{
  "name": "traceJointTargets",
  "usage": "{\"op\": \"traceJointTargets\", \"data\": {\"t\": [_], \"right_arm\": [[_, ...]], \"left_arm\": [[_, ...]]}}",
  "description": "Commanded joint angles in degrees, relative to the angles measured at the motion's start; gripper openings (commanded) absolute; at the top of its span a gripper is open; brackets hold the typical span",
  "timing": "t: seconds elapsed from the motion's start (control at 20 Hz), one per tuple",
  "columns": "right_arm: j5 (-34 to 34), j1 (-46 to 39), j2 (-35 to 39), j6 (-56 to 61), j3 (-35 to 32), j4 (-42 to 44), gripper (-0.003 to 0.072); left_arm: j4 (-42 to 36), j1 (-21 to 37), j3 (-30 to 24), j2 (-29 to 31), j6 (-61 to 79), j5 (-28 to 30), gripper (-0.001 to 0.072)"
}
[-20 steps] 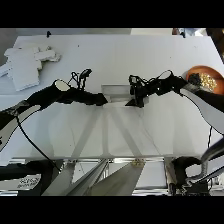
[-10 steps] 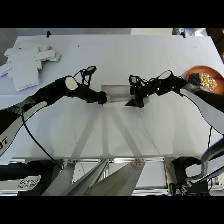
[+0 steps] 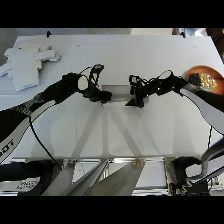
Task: Fold the box and place the chain.
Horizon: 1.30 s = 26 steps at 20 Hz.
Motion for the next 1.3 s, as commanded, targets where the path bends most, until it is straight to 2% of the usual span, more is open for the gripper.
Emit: {"op": "traceJointTargets", "data": {"t": [0.0,0.25,0.35,0.5,0.55,0.6,1.05,1.15,1.25], "right_arm": [[-0.07,0.0,0.0,0.02,0.04,0.04,0.0456],[-0.07,0.0,0.0,0.04,0.04,0.04,0.0456],[-0.07,0.0,0.0,0.04,0.04,0.04,0.0456],[-0.07,0.0,0.0,0.04,0.04,0.04,0.0456],[-0.07,0.0,0.0,0.04,0.04,0.04,0.0456],[-0.07,0.0,0.0,0.02,0.04,0.04,0.0456],[-0.07,0.0,0.0,0.02,0.04,0.04,0.0456],[-0.07,0.0,0.0,0.04,0.04,0.04,0.0456],[-0.07,0.0,0.0,0.02,0.04,0.04,0.0456]], "left_arm": [[4.09,-1.77,0.57,-0.39,-7.08,-1.6,0.0311],[10.45,-3.15,0.72,-1.07,-17.84,-6.19,0.031],[12.31,-3.58,1.01,-1.07,-21.4,-7.45,0.0275],[12.46,-3.58,2.25,-1.44,-24.85,-7.89,0.0274],[12.39,-3.58,2.71,-1.68,-25.46,-7.93,0.0253],[12.2,-3.58,2.93,-1.9,-25.9,-7.74,0.0199],[11.91,-6.73,4.72,-5.86,-25.86,-8.48,0.0131],[11.72,-6.8,7.1,-6.84,-22.58,-9.77,0.0008],[11.76,-6.78,9.05,-7.37,-21.07,-10.6,0.0008]]}}
